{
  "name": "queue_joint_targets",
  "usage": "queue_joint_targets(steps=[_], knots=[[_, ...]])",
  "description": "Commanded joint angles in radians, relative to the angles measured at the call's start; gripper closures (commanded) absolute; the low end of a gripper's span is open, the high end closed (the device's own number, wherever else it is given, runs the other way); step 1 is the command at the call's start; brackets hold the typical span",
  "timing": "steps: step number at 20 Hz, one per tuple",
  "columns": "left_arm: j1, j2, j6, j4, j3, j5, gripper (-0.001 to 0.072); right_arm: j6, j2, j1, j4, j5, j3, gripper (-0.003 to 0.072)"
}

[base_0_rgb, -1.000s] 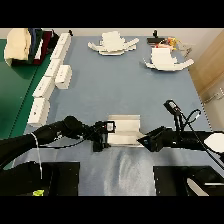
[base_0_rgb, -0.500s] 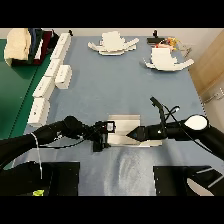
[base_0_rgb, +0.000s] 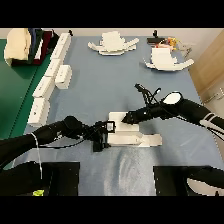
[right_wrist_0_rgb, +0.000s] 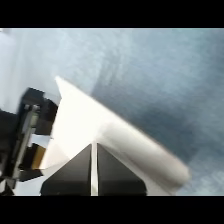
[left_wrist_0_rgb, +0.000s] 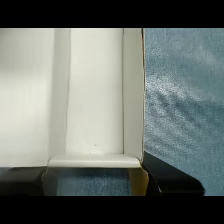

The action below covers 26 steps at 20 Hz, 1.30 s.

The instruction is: Fold the box.

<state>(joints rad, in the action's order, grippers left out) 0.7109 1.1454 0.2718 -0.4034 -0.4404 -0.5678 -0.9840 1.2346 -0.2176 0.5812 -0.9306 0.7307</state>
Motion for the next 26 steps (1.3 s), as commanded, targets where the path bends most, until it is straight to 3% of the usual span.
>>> queue_joint_targets(steps=[1,14,20,22,25,26], knots=[[0.000,0.000,0.000,0.000,-0.001,0.000,0.0406,0.046,0.086,-0.016,0.070,0.015,0.017,0.0624],[0.000,0.000,0.000,0.000,-0.001,0.000,0.0406,0.076,0.055,-0.062,0.077,0.050,0.014,0.0624],[0.000,0.000,0.000,0.000,-0.001,0.000,0.0406,0.076,-0.172,-0.060,0.137,0.013,0.014,0.0624],[0.000,0.000,0.000,0.000,-0.001,0.000,0.0406,0.076,-0.265,-0.060,0.184,-0.045,0.014,0.0571],[0.000,0.000,0.000,0.000,-0.001,0.000,0.0406,0.076,-0.390,-0.060,0.272,-0.170,0.010,0.0569],[0.000,0.000,0.000,0.000,-0.001,0.000,0.0406,0.076,-0.428,-0.060,0.311,-0.216,0.005,0.0510]])
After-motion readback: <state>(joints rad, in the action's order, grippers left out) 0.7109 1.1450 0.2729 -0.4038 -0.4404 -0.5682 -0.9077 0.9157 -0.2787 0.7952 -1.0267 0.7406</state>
